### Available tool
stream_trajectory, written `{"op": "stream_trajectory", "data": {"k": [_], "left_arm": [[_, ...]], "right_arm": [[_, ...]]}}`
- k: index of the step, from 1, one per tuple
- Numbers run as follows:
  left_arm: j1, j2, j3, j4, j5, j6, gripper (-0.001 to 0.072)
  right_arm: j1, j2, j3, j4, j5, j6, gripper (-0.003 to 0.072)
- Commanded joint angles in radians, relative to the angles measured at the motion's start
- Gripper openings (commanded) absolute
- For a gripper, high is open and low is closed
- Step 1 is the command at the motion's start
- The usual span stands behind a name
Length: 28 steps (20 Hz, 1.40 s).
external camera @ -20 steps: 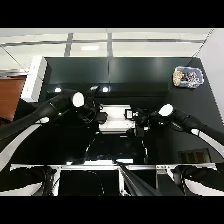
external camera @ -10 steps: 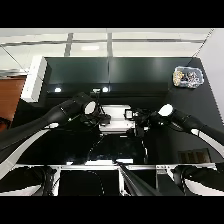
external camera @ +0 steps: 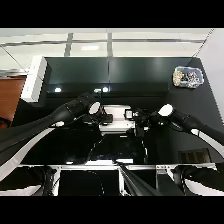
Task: Fold the box and place the chain.
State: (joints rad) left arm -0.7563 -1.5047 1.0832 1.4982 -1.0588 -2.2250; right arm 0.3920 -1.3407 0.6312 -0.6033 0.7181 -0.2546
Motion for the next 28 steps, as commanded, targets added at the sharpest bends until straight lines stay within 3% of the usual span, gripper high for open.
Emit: {"op": "stream_trajectory", "data": {"k": [1,4,8,9,10,11,15,19,20,22,27,28], "left_arm": [[-0.001,-0.009,0.012,0.0,-0.004,-0.003,0.0181],[0.0,-0.011,0.012,0.001,-0.029,-0.005,0.0029],[0.0,-0.011,0.013,0.0,-0.023,-0.005,0.0035],[0.0,-0.011,0.013,0.0,-0.022,-0.005,0.0163],[0.0,-0.011,0.016,0.001,-0.023,-0.005,0.0362],[0.0,-0.011,0.018,0.001,-0.025,-0.005,0.0413],[-0.001,-0.013,0.018,0.0,-0.024,-0.01,0.0405],[-0.024,-0.027,0.019,0.01,-0.031,-0.034,0.0324],[-0.025,-0.027,0.019,0.011,-0.031,-0.036,0.0188],[-0.025,-0.027,0.019,0.01,-0.027,-0.035,0.0039],[-0.025,-0.027,0.019,0.008,-0.023,-0.034,0.0028],[-0.025,-0.027,0.019,0.008,-0.023,-0.034,0.0028]], "right_arm": [[0.001,0.0,-0.001,0.0,0.0,0.0,0.02],[0.001,0.0,-0.001,0.0,0.0,0.0,0.0199],[0.001,0.0,-0.001,0.0,0.0,0.0,0.02],[0.001,0.0,-0.001,0.0,0.0,0.0,0.0199],[0.001,0.0,-0.001,0.0,0.0,0.0,0.02],[0.001,0.0,-0.001,0.0,0.0,0.0,0.02],[0.001,0.0,-0.001,0.0,0.0,0.0,0.02],[0.001,0.0,-0.001,0.0,0.0,0.0,0.02],[0.001,0.0,-0.001,0.0,0.001,0.0,0.02],[0.001,0.0,-0.001,0.0,0.001,0.0,0.0199],[0.001,0.0,-0.001,0.0,0.001,0.0,0.0201],[0.001,0.0,-0.001,0.002,-0.001,0.001,0.0341]]}}
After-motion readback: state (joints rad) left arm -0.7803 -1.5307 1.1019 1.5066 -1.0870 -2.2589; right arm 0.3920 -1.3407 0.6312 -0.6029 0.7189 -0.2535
